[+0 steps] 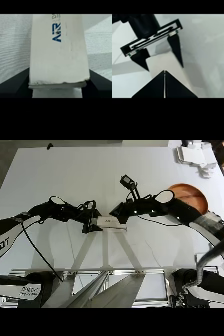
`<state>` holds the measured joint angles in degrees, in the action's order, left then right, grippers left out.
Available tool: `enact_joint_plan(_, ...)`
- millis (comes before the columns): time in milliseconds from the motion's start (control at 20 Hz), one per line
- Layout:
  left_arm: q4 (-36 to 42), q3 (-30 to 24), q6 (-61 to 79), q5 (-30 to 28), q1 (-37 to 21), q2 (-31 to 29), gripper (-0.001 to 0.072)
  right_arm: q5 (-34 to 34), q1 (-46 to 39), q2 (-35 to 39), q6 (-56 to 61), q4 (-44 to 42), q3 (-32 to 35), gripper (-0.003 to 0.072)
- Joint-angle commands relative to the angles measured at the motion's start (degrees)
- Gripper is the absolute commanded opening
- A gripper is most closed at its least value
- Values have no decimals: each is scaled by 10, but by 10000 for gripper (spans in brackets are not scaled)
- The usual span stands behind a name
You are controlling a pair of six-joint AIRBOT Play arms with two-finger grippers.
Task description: Fold the box and place the chain.
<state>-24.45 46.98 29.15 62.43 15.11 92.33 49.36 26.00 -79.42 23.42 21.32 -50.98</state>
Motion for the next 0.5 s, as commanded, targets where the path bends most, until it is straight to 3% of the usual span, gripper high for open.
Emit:
enact_joint_plan(0,0,0,0,0,0,0,375,82,-9,-54,31,-26,6,8)
enact_joint_plan(450,0,0,0,0,0,0,375,76,-7,-89,31,-39,51,8)
